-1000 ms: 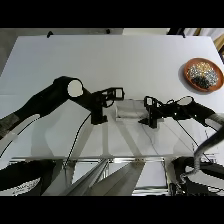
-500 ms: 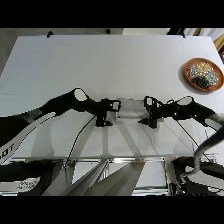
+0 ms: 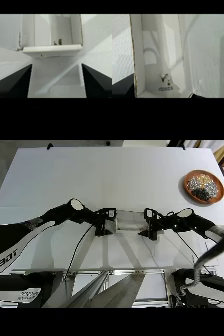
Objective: Fold the box and place the chain.
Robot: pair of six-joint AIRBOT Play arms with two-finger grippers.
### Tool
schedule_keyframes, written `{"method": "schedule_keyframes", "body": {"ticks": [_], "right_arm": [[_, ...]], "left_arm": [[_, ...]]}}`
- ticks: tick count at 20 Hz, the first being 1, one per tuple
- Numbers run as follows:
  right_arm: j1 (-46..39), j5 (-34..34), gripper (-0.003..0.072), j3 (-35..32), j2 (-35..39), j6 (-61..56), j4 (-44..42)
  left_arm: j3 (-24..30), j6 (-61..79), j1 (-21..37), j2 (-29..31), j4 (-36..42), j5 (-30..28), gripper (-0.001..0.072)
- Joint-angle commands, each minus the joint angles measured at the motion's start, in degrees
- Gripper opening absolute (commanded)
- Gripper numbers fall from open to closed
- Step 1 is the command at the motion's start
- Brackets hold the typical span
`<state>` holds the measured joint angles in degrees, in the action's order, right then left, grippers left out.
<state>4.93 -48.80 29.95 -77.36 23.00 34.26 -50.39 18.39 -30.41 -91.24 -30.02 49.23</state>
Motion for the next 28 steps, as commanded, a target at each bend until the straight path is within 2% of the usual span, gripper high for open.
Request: {"method": "schedule_keyframes", "body": {"ticks": [1,4,14,21,28], "right_arm": [[0.0,-0.02,0.0451,-0.02,0.04,0.0,0.0],[0.0,-0.02,0.0451,-0.02,0.04,0.0,0.0],[0.0,-0.02,0.0451,-0.02,0.04,0.0,-0.02],[0.0,-0.02,0.0451,-0.02,0.04,0.0,0.0],[0.0,-0.02,0.0451,-0.02,0.04,0.0,-0.02]], "left_arm": [[0.02,3.21,-0.74,-0.11,4.31,0.22,0.0704],[0.02,4.87,-0.76,-0.11,6.38,0.2,0.0704],[0.02,4.94,-0.22,-1.77,6.32,-1.46,0.0703],[0.02,3.19,1.22,-1.4,1.81,1.42,0.0704],[0.0,6.32,1.07,-0.28,5.42,0.0,0.0705]]}}
